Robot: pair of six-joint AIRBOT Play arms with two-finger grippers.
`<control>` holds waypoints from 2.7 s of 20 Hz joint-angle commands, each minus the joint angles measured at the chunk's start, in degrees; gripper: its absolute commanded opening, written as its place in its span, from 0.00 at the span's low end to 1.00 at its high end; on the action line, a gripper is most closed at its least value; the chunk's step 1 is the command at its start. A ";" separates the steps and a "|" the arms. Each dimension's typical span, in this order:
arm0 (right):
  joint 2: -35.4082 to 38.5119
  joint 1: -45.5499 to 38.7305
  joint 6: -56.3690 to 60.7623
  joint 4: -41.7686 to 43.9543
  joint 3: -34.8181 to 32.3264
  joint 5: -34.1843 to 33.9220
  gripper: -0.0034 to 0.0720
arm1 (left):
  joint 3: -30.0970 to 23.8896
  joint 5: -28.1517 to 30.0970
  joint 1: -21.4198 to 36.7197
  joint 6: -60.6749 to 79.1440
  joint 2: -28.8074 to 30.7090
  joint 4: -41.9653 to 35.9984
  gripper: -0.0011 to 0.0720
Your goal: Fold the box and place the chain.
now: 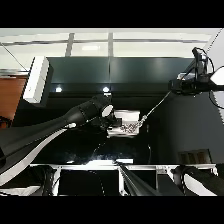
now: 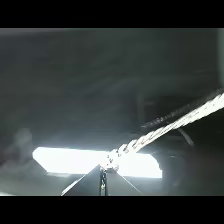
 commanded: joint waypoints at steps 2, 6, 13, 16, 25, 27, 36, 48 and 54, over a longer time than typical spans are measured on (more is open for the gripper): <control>11.72 2.47 -5.11 10.84 0.00 12.70 0.07 | 0.00 0.07 0.02 0.02 -0.02 0.00 0.06; 15.47 2.47 -5.81 16.96 0.00 19.69 0.07 | 0.00 0.09 0.02 0.02 -0.02 0.00 0.06; 15.58 2.51 -9.62 26.12 -0.04 18.91 0.07 | 0.00 0.04 0.02 0.02 -0.02 0.00 0.06; 15.58 2.73 -9.64 28.68 -0.04 18.97 0.07 | 0.00 0.02 0.02 0.02 -0.02 0.00 0.06; 13.00 10.54 -10.49 28.98 -2.38 13.75 0.07 | 0.00 -0.02 0.02 0.02 -0.02 0.00 0.06; 11.17 12.17 -11.37 28.98 -4.81 12.04 0.07 | 0.00 -0.17 0.02 0.02 -0.02 0.00 0.06; 5.38 14.01 -13.60 29.14 -9.92 7.13 0.11 | 0.00 -0.17 0.02 0.02 -0.02 0.00 0.06; 14.91 -7.21 -30.99 19.87 -26.77 1.18 0.49 | 0.00 -0.15 0.02 0.02 -0.02 0.00 0.06; 10.78 3.85 -64.02 19.89 -36.81 -14.36 1.00 | 0.00 0.09 0.02 0.02 -0.02 0.00 0.06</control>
